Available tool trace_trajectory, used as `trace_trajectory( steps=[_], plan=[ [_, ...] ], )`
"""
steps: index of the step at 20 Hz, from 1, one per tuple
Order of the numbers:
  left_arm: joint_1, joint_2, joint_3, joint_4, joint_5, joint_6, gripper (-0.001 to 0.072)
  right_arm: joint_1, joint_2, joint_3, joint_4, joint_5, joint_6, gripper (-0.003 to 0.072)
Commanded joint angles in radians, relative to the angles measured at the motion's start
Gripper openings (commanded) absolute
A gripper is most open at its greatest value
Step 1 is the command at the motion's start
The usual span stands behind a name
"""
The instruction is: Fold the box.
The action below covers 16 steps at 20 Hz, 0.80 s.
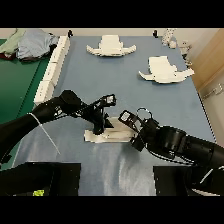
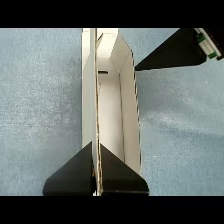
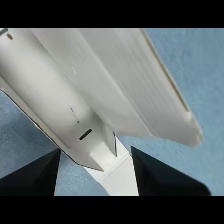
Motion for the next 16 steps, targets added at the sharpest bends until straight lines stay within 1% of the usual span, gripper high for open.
trace_trajectory(
  steps=[1,2,3,6,8,9,12,14,16],
  plan=[
    [-0.001,0.0,0.001,0.0,-0.001,0.0,0.0012,-0.036,0.003,-0.001,0.035,0.011,-0.083,0.0675],
    [0.0,0.0,0.001,0.0,0.0,0.0,0.0012,-0.08,0.003,-0.001,0.126,0.034,-0.213,0.068],
    [-0.001,0.0,0.001,0.0,0.0,0.0,0.0012,-0.143,0.004,-0.003,0.235,0.049,-0.362,0.072],
    [-0.001,0.0,0.001,0.0,-0.001,0.0,0.0012,-0.402,0.003,-0.003,0.675,0.04,-0.954,0.072],
    [0.0,0.0,0.001,0.0,-0.001,0.0,0.0012,-0.522,-0.005,-0.004,0.849,0.012,-1.268,0.072],
    [-0.001,0.0,0.001,0.0,-0.001,0.0,0.0012,-0.554,-0.019,-0.004,0.882,0.004,-1.372,0.072],
    [-0.001,0.0,0.001,0.0,0.0,0.0,0.0012,-0.567,-0.08,-0.004,0.903,0.01,-1.452,0.072],
    [-0.001,0.0,0.001,0.0,-0.001,0.0,0.0012,-0.567,-0.126,-0.004,0.924,0.008,-1.447,0.072],
    [0.0,0.0,0.001,0.0,0.0,0.0,0.0012,-0.566,-0.122,-0.004,0.9,0.001,-1.425,0.072]
  ],
)
